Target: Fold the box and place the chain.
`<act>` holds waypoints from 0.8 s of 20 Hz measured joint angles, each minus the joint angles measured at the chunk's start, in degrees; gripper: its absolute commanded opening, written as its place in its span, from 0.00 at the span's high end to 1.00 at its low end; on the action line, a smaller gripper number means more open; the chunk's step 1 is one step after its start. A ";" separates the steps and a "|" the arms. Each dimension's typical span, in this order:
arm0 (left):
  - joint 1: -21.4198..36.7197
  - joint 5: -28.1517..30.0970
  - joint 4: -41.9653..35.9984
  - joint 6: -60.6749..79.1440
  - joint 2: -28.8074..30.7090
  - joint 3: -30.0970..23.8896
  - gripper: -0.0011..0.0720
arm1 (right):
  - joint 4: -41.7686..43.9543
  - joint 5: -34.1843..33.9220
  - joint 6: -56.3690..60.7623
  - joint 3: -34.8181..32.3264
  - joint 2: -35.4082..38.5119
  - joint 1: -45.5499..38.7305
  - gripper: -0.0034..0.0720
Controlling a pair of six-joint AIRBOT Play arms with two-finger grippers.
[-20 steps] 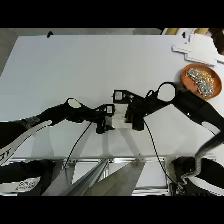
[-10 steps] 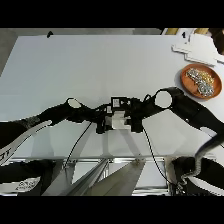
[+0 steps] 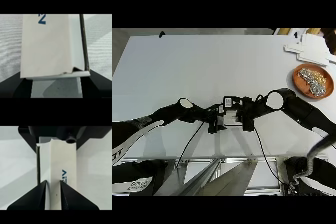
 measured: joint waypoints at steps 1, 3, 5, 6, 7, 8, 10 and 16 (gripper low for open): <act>0.00 0.00 0.00 0.02 0.00 0.00 0.78 | 0.02 -0.24 0.00 -0.31 0.00 0.00 0.75; 0.00 -0.02 0.02 0.04 0.00 0.02 0.78 | 0.09 -0.70 0.00 -0.87 0.02 0.00 0.75; 0.00 0.04 0.02 0.09 0.00 0.00 0.78 | 0.04 -1.25 0.02 -1.36 -0.04 0.02 0.74; 0.00 0.09 0.02 0.11 0.00 0.02 0.78 | 0.04 -1.42 0.02 -1.49 -0.07 0.02 0.74; 0.00 0.09 0.02 0.11 0.00 0.02 0.78 | 0.04 -1.53 0.02 -1.55 -0.09 0.02 0.74; 0.00 0.09 0.02 0.11 0.00 0.02 0.78 | 0.04 -1.60 0.02 -1.64 -0.11 0.02 0.73; 0.00 0.07 0.04 0.13 0.00 0.02 0.78 | 0.20 -1.64 0.04 -1.77 -0.15 0.02 0.67; -0.02 -0.24 0.24 0.28 0.00 0.00 0.78 | 2.60 -0.74 -0.02 -1.84 0.61 0.00 0.49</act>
